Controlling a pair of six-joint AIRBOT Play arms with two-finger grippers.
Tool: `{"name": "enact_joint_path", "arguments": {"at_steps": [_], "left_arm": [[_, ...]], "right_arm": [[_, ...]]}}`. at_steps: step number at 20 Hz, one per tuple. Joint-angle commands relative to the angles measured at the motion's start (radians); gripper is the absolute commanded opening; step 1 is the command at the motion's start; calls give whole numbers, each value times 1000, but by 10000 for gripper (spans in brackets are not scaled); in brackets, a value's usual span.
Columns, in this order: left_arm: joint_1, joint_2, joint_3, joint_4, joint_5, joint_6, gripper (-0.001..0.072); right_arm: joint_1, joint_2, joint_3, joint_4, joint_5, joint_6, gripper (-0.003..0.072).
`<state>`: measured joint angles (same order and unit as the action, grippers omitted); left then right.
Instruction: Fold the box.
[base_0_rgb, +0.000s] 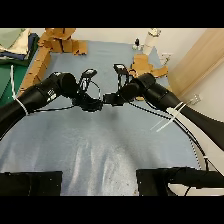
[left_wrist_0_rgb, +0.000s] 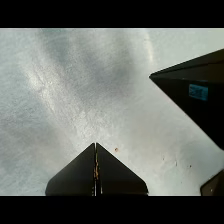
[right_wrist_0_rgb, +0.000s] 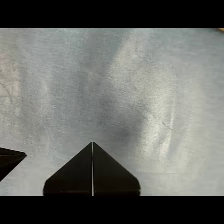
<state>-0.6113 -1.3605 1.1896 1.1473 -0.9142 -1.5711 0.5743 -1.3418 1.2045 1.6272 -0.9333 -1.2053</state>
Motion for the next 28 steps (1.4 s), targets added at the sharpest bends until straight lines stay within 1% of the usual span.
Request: {"name": "enact_joint_path", "arguments": {"at_steps": [1, 2, 3, 5, 6, 7, 8, 10, 11, 12, 14, 15, 16, 17, 19, 22, 24, 28], "left_arm": [[0, -1, 0, 0, 17, 0, 12], [0, -1, 0, 0, 17, 0, 12], [0, -1, 0, 0, 17, 0, 13], [0, -1, 0, -3, 16, 0, 15], [0, -1, 0, -3, 16, 0, 141], [0, -1, 0, -3, 18, 0, 512], [0, -1, 0, -3, 21, -15, 675], [0, -1, 0, -3, 26, -20, 669], [0, -1, 0, -3, 30, -31, 669], [1, -1, 0, -3, 43, -48, 669], [1, -2, 0, -3, 76, -74, 669], [1, -3, 0, -3, 91, -84, 669], [1, -5, 0, -3, 99, -101, 669], [2, -7, 0, -3, 101, -112, 669], [2, -8, 0, -3, 101, -133, 669], [2, -8, 0, -3, 101, -173, 669], [2, -8, 0, -3, 102, -184, 669], [2, -9, 0, -3, 103, -185, 669]], "right_arm": [[2, -5, 1, 51, 9, 1, 4], [1, -10, 2, 83, 9, 0, 73], [-5, -16, 2, 70, 6, 0, 228], [-95, -29, 43, -22, -80, 17, 229], [-189, -39, 81, -36, -135, 13, 231], [-298, -45, 117, -34, -169, -17, 303], [-426, -52, 153, -27, -182, -60, 347], [-676, -71, 196, 0, -133, -148, 370], [-803, -96, 212, 57, -91, -214, 370], [-912, -132, 222, 147, -59, -274, 370], [-1089, -243, 238, 410, -43, -449, 370], [-1153, -302, 246, 523, -42, -505, 370], [-1193, -352, 259, 603, -32, -560, 371], [-1218, -399, 280, 654, -12, -611, 371], [-1229, -479, 344, 670, 4, -644, 370], [-1207, -571, 436, 681, -27, -676, 370], [-1180, -599, 465, 688, -56, -710, 370], [-1123, -600, 478, 689, -95, -752, 369]]}}
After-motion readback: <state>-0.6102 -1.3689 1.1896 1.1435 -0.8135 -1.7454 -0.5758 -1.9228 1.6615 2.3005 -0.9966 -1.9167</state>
